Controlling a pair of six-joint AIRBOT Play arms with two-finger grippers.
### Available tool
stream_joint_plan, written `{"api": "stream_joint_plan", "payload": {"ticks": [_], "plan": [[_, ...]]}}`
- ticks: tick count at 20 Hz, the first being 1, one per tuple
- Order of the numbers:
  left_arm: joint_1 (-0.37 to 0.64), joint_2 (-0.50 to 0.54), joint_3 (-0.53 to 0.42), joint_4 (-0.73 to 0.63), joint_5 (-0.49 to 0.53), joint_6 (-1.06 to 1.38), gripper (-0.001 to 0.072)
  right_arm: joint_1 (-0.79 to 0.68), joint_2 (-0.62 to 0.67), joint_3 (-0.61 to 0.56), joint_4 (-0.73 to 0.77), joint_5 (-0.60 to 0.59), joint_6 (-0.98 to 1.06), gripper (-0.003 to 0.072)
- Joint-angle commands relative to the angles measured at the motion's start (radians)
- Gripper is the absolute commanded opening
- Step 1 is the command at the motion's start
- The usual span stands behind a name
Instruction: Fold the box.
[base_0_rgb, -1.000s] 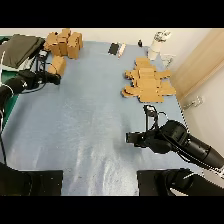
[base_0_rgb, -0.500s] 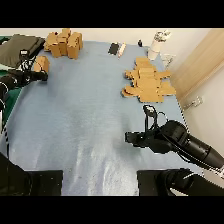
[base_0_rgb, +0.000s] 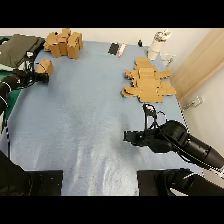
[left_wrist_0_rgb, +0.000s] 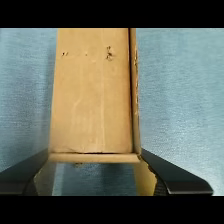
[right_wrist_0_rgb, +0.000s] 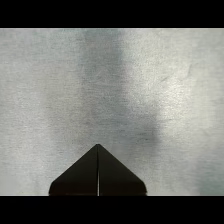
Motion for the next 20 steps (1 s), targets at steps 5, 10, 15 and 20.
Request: {"api": "stream_joint_plan", "payload": {"ticks": [5, 10, 15, 20], "plan": [[0.031, 0.046, 0.001, 0.022, -0.13, -0.01, 0.0699, 0.0, 0.0, 0.001, 0.005, 0.003, -0.003, 0.0002], [0.082, 0.129, 0.001, 0.414, -0.485, -0.276, 0.0698, 0.0, 0.0, 0.001, 0.004, 0.002, -0.004, 0.0002], [0.075, 0.16, 0.001, 0.531, -0.849, -0.435, 0.0013, -0.021, -0.057, 0.002, 0.0, 0.022, -0.061, 0.0002], [-0.126, 0.248, -0.008, 0.465, -1.038, -0.484, 0.0009, -0.214, -0.301, 0.15, 0.127, 0.085, -0.359, 0.0002]]}}
